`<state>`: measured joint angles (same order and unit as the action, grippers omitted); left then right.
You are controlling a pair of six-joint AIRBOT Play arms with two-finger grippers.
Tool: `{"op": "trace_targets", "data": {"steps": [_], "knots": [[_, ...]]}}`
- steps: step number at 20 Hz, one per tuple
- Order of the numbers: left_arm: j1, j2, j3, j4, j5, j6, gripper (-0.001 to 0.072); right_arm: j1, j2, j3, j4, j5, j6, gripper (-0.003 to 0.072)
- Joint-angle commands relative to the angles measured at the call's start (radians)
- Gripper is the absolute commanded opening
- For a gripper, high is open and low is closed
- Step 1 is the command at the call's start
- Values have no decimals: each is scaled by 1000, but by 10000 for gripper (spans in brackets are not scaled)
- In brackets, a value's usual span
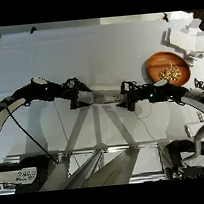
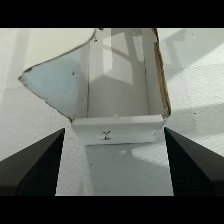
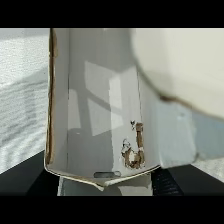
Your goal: Fold the box and place the chain.
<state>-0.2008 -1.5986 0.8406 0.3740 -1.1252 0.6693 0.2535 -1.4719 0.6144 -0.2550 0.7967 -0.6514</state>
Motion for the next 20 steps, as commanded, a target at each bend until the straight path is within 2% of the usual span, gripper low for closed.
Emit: {"op": "trace_targets", "data": {"steps": [1,6,20], "knots": [[0,-1,0,0,1,0,699,1,1,0,0,0,0,508],[-6,-2,0,-2,42,-20,698,1,1,0,0,0,0,508],[-58,-24,0,-19,80,-19,698,1,1,0,0,0,0,508]]}}
